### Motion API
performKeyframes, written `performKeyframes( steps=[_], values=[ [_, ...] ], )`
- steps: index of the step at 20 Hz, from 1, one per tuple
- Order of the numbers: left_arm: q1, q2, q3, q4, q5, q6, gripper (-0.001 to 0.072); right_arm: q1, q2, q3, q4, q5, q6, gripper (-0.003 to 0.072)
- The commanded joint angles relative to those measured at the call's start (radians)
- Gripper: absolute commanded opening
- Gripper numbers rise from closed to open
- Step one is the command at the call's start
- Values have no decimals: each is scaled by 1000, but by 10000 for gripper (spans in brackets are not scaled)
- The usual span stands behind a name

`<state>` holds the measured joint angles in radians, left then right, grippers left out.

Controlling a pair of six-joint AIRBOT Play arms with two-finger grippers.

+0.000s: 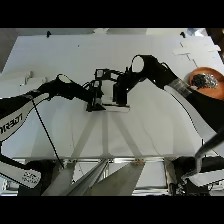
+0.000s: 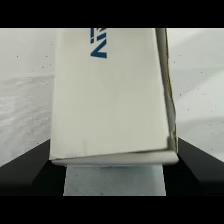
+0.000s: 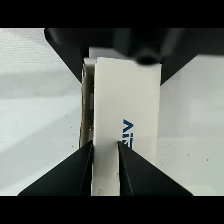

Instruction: Fold the box and place the chain.

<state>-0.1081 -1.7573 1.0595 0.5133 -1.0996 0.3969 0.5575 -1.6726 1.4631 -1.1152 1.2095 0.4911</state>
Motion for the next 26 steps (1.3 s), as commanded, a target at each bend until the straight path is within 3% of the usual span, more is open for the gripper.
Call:
performKeyframes(
  steps=[1,5,7,8,19,21,23,24,26],
  values=[
    [1,1,0,-3,4,-1,464,17,-3,-7,11,3,3,175],
    [1,1,0,-3,4,-1,464,19,-3,-23,13,4,6,186],
    [1,1,0,-3,4,-1,464,19,-2,-28,13,10,7,347],
    [1,1,0,-3,4,-1,464,19,0,-27,14,7,10,367],
    [1,1,0,-3,4,-1,464,14,103,-27,13,-51,48,366],
    [1,1,0,-3,4,-1,464,3,118,-27,15,-51,122,309],
    [1,1,0,-3,4,-1,464,-29,117,-27,53,-51,290,80],
    [1,1,0,-3,4,-1,464,-47,111,-28,89,-48,362,15],
    [1,1,0,-3,4,-1,464,-80,89,-31,180,-46,473,15]
  ],
)
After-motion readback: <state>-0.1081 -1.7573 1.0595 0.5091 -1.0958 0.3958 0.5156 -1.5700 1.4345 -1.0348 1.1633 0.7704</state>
